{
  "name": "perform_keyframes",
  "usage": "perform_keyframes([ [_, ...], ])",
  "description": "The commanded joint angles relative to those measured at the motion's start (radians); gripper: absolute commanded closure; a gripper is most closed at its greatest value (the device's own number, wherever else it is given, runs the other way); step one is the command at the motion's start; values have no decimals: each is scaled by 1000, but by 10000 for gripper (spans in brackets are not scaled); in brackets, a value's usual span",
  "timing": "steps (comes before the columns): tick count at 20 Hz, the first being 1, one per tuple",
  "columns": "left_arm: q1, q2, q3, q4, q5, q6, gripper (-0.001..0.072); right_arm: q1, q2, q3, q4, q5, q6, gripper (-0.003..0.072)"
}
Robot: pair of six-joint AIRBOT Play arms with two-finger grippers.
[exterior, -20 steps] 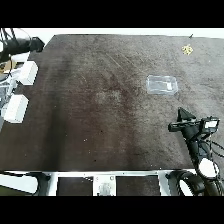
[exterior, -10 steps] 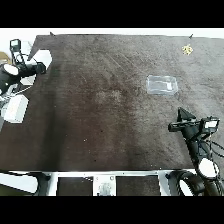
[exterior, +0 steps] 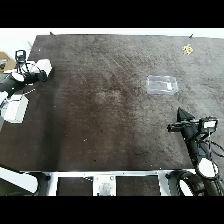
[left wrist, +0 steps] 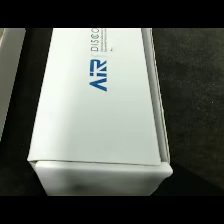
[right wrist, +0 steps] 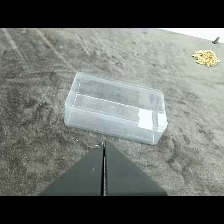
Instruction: Fold the box and place the chain.
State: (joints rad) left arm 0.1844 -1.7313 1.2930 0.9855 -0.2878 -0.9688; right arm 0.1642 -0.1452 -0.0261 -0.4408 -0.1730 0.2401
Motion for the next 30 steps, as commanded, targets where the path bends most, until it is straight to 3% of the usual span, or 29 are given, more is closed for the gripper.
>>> perform_keyframes([
  [1,1,-43,-1,-2,12,27,702,1,-1,-1,0,0,0,682],
  [4,1,-57,-1,-2,16,27,699,1,-1,-1,0,0,0,682],
  [5,1,-56,-1,0,22,33,587,1,-1,-1,0,0,0,682],
  [6,1,-56,-1,0,45,39,171,1,-1,-1,0,0,0,682],
  [7,1,-55,-1,0,69,39,-11,1,-1,-1,0,0,0,682],
  [10,1,-50,37,2,56,57,-11,1,-1,-1,0,0,0,682],
  [14,1,6,133,2,-59,57,-11,1,-1,-1,0,0,0,682],
  [20,1,271,190,2,-125,51,-11,1,-1,-1,0,0,0,682],
  [21,1,331,190,2,-131,34,14,1,0,-1,0,0,0,682],
  [23,1,443,190,1,-186,22,632,1,0,-1,0,0,0,682],
  [24,1,490,190,0,-216,13,701,1,0,-1,0,0,0,682],
  [27,1,620,151,-7,-254,-46,703,1,0,-1,0,-1,0,682],
  [30,-3,777,-3,-29,-183,-44,704,1,0,-1,0,0,0,682],
])
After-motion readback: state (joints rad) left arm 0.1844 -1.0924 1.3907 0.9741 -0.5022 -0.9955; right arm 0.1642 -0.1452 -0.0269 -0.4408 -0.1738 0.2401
